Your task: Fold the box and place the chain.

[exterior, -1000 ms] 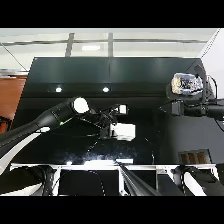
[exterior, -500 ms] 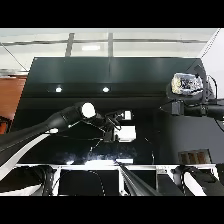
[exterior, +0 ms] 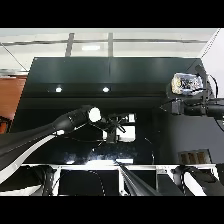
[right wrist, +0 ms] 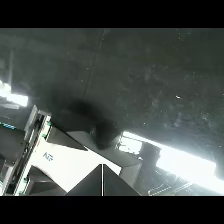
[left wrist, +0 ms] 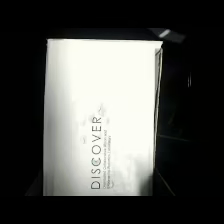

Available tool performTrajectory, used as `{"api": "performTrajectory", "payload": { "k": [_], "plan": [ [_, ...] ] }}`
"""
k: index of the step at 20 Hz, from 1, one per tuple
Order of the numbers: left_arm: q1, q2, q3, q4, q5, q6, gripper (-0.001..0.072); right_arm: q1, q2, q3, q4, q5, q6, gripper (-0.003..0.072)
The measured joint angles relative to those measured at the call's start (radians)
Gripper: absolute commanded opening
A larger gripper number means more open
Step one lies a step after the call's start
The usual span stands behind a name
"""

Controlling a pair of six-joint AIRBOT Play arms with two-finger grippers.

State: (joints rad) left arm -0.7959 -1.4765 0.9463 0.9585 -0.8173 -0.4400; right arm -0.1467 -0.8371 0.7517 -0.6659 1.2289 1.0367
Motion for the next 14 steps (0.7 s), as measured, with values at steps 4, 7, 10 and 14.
{"api": "performTrajectory", "payload": {
  "k": [4, 7, 10, 14],
  "plan": [
    [0.166, 0.035, 0.023, 0.201, -0.053, -0.211, 0.0287, 0.0, 0.0, 0.0, -0.002, -0.016, 0.002, 0.001],
    [0.399, 0.069, 0.056, 0.257, -0.064, -0.279, 0.0287, 0.0, 0.0, 0.0, -0.001, -0.029, 0.009, 0.0009],
    [0.658, 0.062, 0.14, 0.268, -0.041, -0.325, 0.0287, 0.0, 0.0, 0.0, -0.001, -0.035, 0.02, 0.001],
    [0.906, -0.045, 0.339, 0.264, 0.0, -0.383, 0.0287, 0.0, 0.0, 0.0, -0.001, -0.045, 0.032, 0.001]
  ]
}}
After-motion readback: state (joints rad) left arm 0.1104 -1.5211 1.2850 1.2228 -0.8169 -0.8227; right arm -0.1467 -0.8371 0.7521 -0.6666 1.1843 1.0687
